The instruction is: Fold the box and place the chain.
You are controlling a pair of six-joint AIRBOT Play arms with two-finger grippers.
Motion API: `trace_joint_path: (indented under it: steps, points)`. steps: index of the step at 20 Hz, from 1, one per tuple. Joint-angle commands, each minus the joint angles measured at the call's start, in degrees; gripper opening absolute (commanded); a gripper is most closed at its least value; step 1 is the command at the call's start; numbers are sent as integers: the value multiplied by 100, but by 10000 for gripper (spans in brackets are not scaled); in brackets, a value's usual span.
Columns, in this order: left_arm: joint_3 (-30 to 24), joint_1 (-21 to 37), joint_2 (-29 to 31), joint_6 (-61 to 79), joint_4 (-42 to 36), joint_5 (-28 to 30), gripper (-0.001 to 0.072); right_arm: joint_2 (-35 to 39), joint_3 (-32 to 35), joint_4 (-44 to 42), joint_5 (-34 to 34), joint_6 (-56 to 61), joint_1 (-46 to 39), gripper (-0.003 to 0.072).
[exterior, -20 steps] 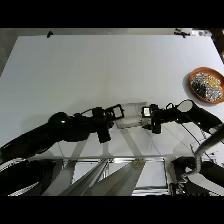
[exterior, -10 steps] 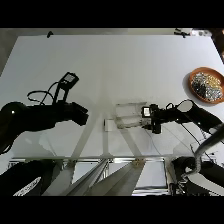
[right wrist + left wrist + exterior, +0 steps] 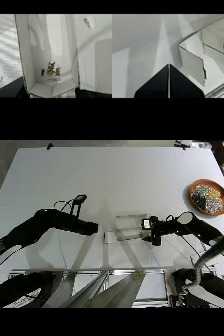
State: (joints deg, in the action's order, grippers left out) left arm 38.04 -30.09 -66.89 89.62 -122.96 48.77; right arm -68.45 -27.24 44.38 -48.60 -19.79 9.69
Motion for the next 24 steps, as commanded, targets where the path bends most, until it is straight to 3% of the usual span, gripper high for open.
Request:
trace_joint_path:
  steps: [1,18,24]
  points:
    - [-2,-315,-315,46,-232,-337,3,4,-4,0,-2,0,0,433]
    - [-2,-761,-734,-2,-365,-450,4,4,-4,0,-2,0,0,433]
    - [-2,-1073,-726,17,-481,-844,6,4,-4,0,-2,0,0,433]
